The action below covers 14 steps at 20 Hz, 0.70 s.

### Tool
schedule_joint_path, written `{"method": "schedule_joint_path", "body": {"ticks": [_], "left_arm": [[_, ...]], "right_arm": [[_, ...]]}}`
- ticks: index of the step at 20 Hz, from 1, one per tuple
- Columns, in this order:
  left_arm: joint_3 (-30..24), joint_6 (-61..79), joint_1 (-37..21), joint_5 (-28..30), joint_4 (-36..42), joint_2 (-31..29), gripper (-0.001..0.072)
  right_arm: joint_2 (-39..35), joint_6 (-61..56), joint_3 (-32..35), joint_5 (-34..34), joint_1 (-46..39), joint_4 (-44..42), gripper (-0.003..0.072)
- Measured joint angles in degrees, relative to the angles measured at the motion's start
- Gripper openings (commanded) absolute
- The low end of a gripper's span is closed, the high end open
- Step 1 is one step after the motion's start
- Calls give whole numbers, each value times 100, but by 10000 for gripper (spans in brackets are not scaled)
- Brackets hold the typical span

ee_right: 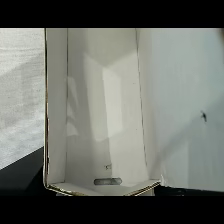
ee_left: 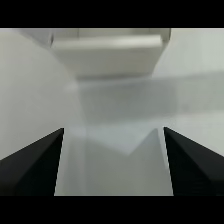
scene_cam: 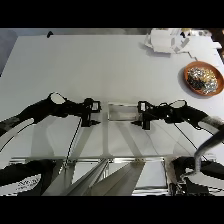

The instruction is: Fold the box and place the chain.

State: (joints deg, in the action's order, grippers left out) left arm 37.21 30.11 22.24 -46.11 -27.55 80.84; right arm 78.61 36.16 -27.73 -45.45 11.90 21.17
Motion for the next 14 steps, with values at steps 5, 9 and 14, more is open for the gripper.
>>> {"method": "schedule_joint_path", "body": {"ticks": [5, 9, 14], "left_arm": [[-33, 1108, 59, 17, 1073, 210, 701], [-37, 1377, 74, -74, 1290, 247, 701], [-37, 1475, 144, -146, 1296, 260, 700]], "right_arm": [[0, 0, 0, 0, 0, 0, 363], [0, 0, 0, 0, 0, 0, 363], [0, -2, 0, 0, 0, 0, 363]]}}
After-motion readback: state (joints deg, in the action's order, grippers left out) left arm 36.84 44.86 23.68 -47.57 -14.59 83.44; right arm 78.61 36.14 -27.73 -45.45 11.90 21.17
